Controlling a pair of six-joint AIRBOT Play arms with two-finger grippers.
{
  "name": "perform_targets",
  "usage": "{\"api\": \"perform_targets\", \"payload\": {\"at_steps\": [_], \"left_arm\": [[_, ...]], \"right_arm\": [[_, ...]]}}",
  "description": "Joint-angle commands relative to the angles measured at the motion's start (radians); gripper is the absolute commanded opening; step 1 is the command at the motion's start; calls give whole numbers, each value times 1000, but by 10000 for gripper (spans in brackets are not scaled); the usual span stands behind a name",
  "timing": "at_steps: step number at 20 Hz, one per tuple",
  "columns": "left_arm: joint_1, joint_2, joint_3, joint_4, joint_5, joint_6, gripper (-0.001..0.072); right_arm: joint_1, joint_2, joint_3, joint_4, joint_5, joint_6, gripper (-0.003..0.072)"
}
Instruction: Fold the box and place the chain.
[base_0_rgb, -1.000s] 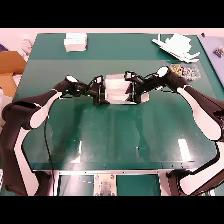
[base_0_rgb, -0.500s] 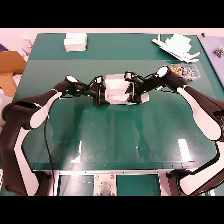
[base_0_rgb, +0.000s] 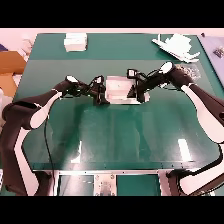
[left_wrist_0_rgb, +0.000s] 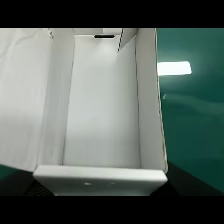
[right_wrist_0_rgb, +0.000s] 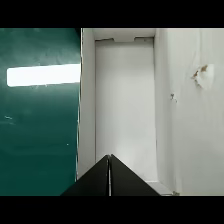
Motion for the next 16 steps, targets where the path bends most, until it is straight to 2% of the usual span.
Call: {"api": "perform_targets", "payload": {"at_steps": [1,6,10,14,16], "left_arm": [[2,0,0,1,-2,0,362],[2,0,0,1,-2,0,362],[2,0,0,1,-2,0,362],[2,0,0,1,-2,0,362],[2,0,0,1,-2,0,362]], "right_arm": [[-34,27,30,-16,99,78,15],[-109,93,83,-14,194,267,15],[-212,120,82,-81,194,587,13],[-356,120,23,-87,112,855,11],[-407,119,-53,-11,42,897,11]]}}
